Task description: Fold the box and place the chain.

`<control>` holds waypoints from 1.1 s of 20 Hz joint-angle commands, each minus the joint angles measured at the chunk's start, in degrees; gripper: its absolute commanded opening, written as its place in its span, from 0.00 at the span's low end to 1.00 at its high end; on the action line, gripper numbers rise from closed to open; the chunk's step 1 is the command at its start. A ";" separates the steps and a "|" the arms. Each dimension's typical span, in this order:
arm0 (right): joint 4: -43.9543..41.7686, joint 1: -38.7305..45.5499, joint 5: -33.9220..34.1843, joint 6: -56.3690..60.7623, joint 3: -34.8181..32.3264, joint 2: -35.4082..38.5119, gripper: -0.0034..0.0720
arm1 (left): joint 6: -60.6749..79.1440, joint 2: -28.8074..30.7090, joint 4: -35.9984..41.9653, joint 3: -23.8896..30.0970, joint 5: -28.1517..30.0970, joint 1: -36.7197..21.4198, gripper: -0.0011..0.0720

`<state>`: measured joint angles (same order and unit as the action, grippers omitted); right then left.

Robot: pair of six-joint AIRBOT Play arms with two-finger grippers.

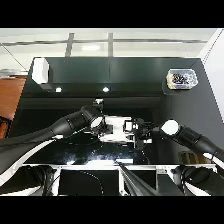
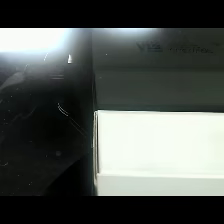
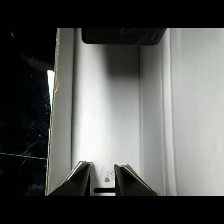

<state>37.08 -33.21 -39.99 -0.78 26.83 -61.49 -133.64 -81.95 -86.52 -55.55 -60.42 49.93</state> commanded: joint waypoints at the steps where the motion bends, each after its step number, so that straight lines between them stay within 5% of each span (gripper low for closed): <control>1: -0.17 -0.81 1.66 1.90 0.00 -0.52 0.28 | -0.04 0.00 0.02 0.00 0.39 0.00 0.05; 2: -0.13 -0.81 1.68 2.32 0.00 -0.52 0.28 | -0.04 0.00 -0.02 0.00 0.39 0.00 0.05; 4: 0.00 -0.81 1.75 3.48 0.00 -0.52 0.51 | -0.04 0.00 -0.02 0.00 0.39 0.00 0.05; 8: 0.02 -0.81 2.93 3.58 0.00 -0.52 0.59 | -0.02 0.00 -0.02 0.00 0.37 0.00 0.05; 9: 0.07 -0.79 3.21 3.58 0.00 -0.52 0.39 | -0.02 0.00 -0.02 0.00 0.37 0.00 0.05; 10: 0.07 -0.76 3.23 3.58 0.00 -0.52 0.31 | -0.02 0.00 -0.02 0.00 0.37 0.00 0.05; 11: 0.00 -0.76 3.23 3.58 0.00 -0.52 0.39 | -0.02 0.00 -0.02 0.00 0.37 0.00 0.05; 12: 0.04 -0.76 3.23 3.58 0.00 -0.52 0.62 | -0.02 0.00 -0.02 0.00 0.37 0.00 0.05; 14: 1.03 -0.76 3.21 3.61 0.00 -0.52 0.17 | -0.02 0.00 -0.04 0.00 0.37 0.00 0.05; 18: 3.54 1.84 2.23 12.26 0.04 1.92 0.11 | -0.02 0.00 0.00 0.00 0.20 0.00 0.05; 22: 7.19 11.28 -7.72 31.69 0.17 10.86 0.11 | -0.02 0.00 0.00 0.00 -0.04 0.00 0.05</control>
<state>41.56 -27.51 -41.08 16.53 26.94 -55.75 -133.64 -81.95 -86.50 -55.55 -60.03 49.95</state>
